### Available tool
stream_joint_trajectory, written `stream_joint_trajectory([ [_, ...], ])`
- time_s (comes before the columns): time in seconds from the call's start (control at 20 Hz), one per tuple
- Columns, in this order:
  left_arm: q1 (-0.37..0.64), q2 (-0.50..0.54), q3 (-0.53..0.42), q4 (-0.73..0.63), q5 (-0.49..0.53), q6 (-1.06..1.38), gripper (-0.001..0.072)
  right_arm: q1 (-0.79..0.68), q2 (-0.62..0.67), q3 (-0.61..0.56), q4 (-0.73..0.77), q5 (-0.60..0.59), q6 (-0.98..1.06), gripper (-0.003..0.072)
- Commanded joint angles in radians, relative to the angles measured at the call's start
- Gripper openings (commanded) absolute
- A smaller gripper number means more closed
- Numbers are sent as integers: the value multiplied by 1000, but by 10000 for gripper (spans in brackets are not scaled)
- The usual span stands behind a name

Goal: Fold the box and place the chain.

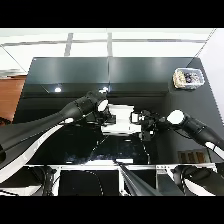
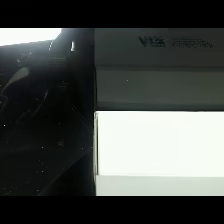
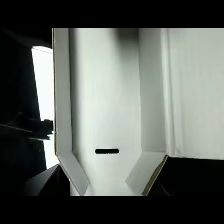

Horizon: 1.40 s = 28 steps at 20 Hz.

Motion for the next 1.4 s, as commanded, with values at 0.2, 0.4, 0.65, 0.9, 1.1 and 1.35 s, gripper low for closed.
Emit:
stream_joint_trajectory([
  [0.2,0,1,1,-2,0,0,24,2,24,0,-122,-13,39,619],
  [0.4,0,1,1,-2,0,0,24,2,23,0,-17,-20,-7,418],
  [0.65,0,1,1,-2,0,0,24,2,23,0,-4,22,19,64],
  [0.9,0,1,1,-2,0,0,24,2,-11,0,146,21,36,64],
  [1.1,0,1,1,-1,0,0,24,-35,-1,0,95,21,112,150],
  [1.35,0,1,1,-1,0,0,24,-84,40,0,-44,137,208,688],
])
